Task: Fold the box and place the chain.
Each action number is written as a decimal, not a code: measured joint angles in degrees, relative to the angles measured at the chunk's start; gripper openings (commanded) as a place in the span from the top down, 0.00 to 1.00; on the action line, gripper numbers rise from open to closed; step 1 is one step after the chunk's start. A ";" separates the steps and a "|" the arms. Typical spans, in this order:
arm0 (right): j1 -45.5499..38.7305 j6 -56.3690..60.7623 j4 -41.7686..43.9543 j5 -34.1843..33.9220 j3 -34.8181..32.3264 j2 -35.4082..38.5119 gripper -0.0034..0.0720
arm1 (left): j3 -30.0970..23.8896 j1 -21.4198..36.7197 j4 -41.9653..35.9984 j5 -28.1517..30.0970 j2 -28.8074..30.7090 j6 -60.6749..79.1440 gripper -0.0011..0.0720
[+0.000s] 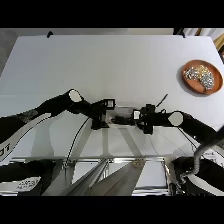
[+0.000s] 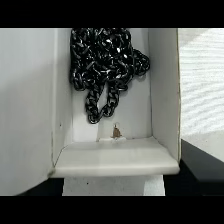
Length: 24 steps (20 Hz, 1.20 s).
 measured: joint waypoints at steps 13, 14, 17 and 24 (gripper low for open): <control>0.00 -0.15 3.23 0.76 -0.02 -0.07 0.93 | 0.00 0.00 -0.02 0.00 0.00 -0.09 0.56; 0.00 -0.17 3.23 0.79 -0.02 -0.07 0.93 | 0.00 0.00 -0.02 0.00 0.00 -0.04 0.56; 0.02 0.63 2.10 0.72 0.00 -0.04 0.93 | 0.00 0.00 -0.02 0.00 0.00 -0.02 0.56; 0.02 8.83 -5.22 -0.07 -0.02 3.41 0.93 | 0.00 0.00 0.00 0.00 0.00 0.00 0.56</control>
